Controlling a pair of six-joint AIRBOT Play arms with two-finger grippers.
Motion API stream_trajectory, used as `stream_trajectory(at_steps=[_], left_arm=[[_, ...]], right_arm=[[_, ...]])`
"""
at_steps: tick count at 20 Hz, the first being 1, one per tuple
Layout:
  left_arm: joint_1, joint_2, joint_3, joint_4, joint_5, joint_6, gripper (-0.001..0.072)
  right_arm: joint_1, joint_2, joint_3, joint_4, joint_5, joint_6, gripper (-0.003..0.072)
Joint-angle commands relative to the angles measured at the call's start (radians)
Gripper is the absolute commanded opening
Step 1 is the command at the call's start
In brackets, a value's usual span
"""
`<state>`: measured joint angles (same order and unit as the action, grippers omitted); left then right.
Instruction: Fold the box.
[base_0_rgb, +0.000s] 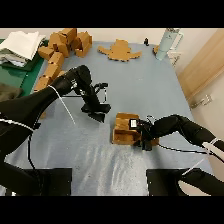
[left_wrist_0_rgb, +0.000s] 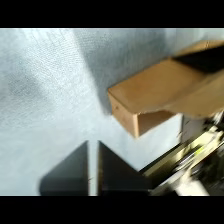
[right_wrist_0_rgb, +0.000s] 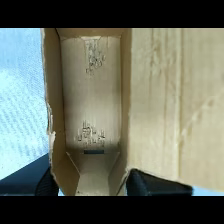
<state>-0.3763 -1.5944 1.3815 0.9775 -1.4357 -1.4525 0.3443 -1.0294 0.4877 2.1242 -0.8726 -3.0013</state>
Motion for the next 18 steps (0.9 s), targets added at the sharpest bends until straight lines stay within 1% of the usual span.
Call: stream_trajectory(at_steps=[1,3,5,8,10,11,12,13,14,15,16,18], left_arm=[[0.016,0.001,-0.01,0.032,-0.045,0.332,0.0014],[-0.011,0.002,-0.048,0.008,-0.017,0.478,0.0012],[-0.059,0.031,-0.131,0.01,0.04,0.567,0.001],[-0.143,0.146,-0.315,0.005,0.192,0.679,0.001],[-0.139,0.235,-0.436,-0.08,0.315,0.816,0.0012],[-0.126,0.272,-0.497,-0.134,0.386,0.954,0.0013],[-0.114,0.294,-0.544,-0.187,0.436,1.115,0.0016],[-0.104,0.303,-0.581,-0.234,0.478,1.275,0.0172],[-0.097,0.301,-0.613,-0.273,0.533,1.417,0.0667],[-0.094,0.293,-0.638,-0.305,0.594,1.482,0.0682],[-0.093,0.283,-0.65,-0.314,0.632,1.504,0.0681],[-0.094,0.262,-0.653,-0.329,0.679,1.516,0.0681]], right_arm=[[0.0,0.0,0.0,0.0,0.0,0.0,0.0536],[0.0,0.0,0.0,0.0,0.0,0.0,0.0536],[0.0,0.0,0.0,0.0,0.0,0.001,0.0536],[0.0,0.0,0.0,0.0,0.0,0.0,0.0536],[0.0,0.0,0.0,0.0,0.0,0.0,0.0536],[0.0,0.0,0.0,0.0,0.0,0.0,0.0535],[0.0,0.0,0.0,0.0,0.0,0.0,0.0536],[0.0,0.0,0.0,0.0,0.0,0.001,0.0536],[0.0,0.0,0.0,0.0,0.0,0.0,0.0536],[0.0,0.0,0.0,0.0,0.0,0.001,0.0536],[0.0,0.0,0.0,0.0,0.0,0.0,0.0536],[0.0,0.0,0.0,0.0,0.0,0.0,0.0536]])
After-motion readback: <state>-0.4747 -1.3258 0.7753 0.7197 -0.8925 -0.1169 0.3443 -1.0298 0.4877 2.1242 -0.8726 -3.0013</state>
